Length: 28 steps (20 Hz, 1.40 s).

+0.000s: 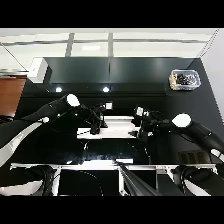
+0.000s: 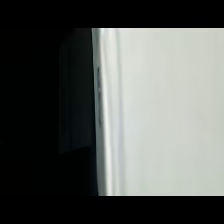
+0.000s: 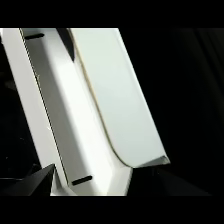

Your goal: Fold the box and place the chain.

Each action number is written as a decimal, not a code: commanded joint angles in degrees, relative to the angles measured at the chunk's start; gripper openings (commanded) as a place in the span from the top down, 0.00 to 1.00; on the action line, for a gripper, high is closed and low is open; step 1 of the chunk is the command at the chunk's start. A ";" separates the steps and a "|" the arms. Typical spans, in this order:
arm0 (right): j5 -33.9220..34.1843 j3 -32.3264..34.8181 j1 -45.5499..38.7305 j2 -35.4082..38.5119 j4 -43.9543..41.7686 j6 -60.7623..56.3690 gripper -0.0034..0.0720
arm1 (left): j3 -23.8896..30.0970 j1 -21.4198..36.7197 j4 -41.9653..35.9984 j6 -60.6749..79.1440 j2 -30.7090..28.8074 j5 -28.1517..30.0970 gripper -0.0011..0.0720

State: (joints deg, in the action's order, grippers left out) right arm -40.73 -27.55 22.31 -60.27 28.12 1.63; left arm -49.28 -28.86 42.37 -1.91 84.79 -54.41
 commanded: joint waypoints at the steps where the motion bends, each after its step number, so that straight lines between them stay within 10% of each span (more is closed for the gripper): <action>1: -3.50 -0.13 -0.22 -3.96 -4.20 6.21 0.01 | -0.04 -0.02 -0.02 0.02 0.02 0.24 0.95; 28: 1.05 -0.11 3.52 -8.61 1.49 10.10 0.01 | -0.04 0.02 -1.49 -1.97 0.02 1.75 0.95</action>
State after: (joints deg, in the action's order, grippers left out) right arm -41.12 -27.66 25.58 -68.88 28.88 12.99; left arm -49.28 -28.88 40.82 -3.86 84.79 -52.77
